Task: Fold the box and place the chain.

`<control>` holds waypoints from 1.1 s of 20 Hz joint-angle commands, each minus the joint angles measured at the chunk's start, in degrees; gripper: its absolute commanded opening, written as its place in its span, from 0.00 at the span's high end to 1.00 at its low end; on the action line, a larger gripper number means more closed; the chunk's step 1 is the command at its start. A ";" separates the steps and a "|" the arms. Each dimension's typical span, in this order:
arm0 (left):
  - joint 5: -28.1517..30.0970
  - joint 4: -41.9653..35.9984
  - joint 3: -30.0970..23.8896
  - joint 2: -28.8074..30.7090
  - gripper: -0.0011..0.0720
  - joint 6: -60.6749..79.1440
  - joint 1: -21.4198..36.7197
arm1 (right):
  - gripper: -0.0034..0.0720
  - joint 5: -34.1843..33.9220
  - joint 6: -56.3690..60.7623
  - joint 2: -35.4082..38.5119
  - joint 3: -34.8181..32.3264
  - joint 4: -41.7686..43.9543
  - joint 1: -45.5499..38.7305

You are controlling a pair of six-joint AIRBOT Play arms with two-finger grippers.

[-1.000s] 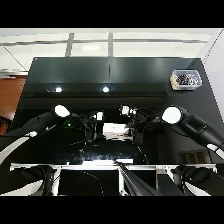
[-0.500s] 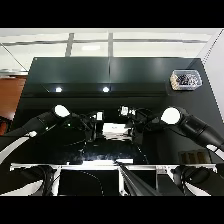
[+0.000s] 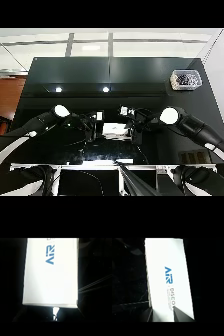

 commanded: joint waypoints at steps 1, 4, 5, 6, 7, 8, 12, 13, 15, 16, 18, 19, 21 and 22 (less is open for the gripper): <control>0.02 -0.02 0.02 -0.04 0.49 0.07 -0.04 | 0.60 -0.37 0.44 -0.81 -0.04 -0.09 0.02; 0.02 -0.02 0.02 -0.04 0.49 0.07 -0.04 | 0.60 -0.26 1.33 -0.50 0.02 0.15 0.00; 0.02 -0.02 0.02 -0.04 0.49 0.07 -0.04 | 0.60 -0.09 1.90 -0.02 0.04 0.15 0.00; 0.02 -0.02 0.02 -0.04 0.49 0.07 -0.04 | 0.60 0.17 2.54 0.52 0.09 0.15 0.00; 0.02 -0.02 0.02 -0.04 0.49 0.07 -0.04 | 0.60 0.85 3.15 1.22 0.28 0.13 -0.02; 0.02 -0.02 0.02 -0.04 0.49 0.07 -0.04 | 0.60 1.42 3.58 2.05 0.48 0.13 -0.02; 0.02 -0.02 0.02 -0.04 0.49 0.07 -0.04 | 0.60 3.13 6.64 6.12 1.11 0.15 -0.70; 0.02 -0.02 0.02 -0.04 0.49 0.07 -0.04 | 0.60 3.30 8.57 7.21 1.11 0.17 -1.33; 0.02 -0.02 0.02 -0.04 0.49 0.07 -0.04 | 0.60 3.89 12.81 8.98 1.11 0.20 -2.82; 0.02 -0.02 0.02 -0.04 0.49 0.07 -0.04 | 0.60 4.50 16.04 9.35 1.11 0.20 -3.69; 0.02 -0.02 0.02 -0.04 0.49 0.07 -0.04 | 0.91 5.73 26.01 9.33 0.94 0.31 -6.08; 0.02 -0.02 0.02 -0.04 0.49 0.07 -0.04 | 0.91 5.75 29.55 9.33 0.52 1.62 -7.21; 0.02 -0.02 0.02 -0.04 0.49 0.07 -0.04 | 0.91 5.18 32.20 9.03 -1.55 9.33 -8.90; 0.02 -0.02 0.02 -0.04 0.49 0.07 -0.04 | 0.91 4.76 32.37 8.48 -2.82 14.67 -9.20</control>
